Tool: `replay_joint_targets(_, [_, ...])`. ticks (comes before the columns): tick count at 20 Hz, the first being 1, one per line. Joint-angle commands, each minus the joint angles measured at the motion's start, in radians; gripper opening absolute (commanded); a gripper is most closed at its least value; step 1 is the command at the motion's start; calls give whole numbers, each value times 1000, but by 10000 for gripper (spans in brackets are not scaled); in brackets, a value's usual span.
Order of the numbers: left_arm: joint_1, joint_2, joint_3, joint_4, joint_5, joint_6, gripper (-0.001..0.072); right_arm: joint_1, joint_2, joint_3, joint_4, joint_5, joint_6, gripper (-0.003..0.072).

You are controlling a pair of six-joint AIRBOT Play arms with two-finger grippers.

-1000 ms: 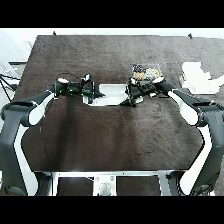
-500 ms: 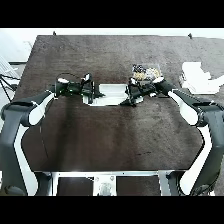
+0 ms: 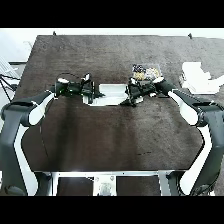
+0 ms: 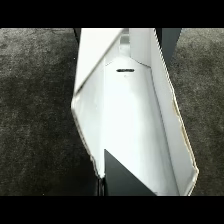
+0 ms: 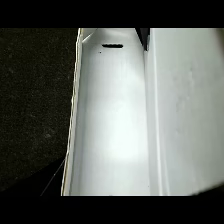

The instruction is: Fold the box and place the chain.

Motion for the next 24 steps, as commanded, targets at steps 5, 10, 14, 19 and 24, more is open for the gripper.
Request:
replay_joint_targets(5, [0,0,1,-1,-13,-5,477,0,-1,0,0,0,0,480])
replay_joint_targets(10, [1,16,1,-5,-39,-5,418,0,-1,0,0,1,0,480])
replay_joint_targets(14, [30,99,3,1,-62,-39,418,0,-1,0,0,1,0,480])
replay_joint_targets(19, [138,201,16,-2,-179,-87,417,0,-1,0,0,1,0,480])
replay_joint_targets(24, [177,299,14,-2,-375,-88,17,0,-1,0,0,1,0,480])
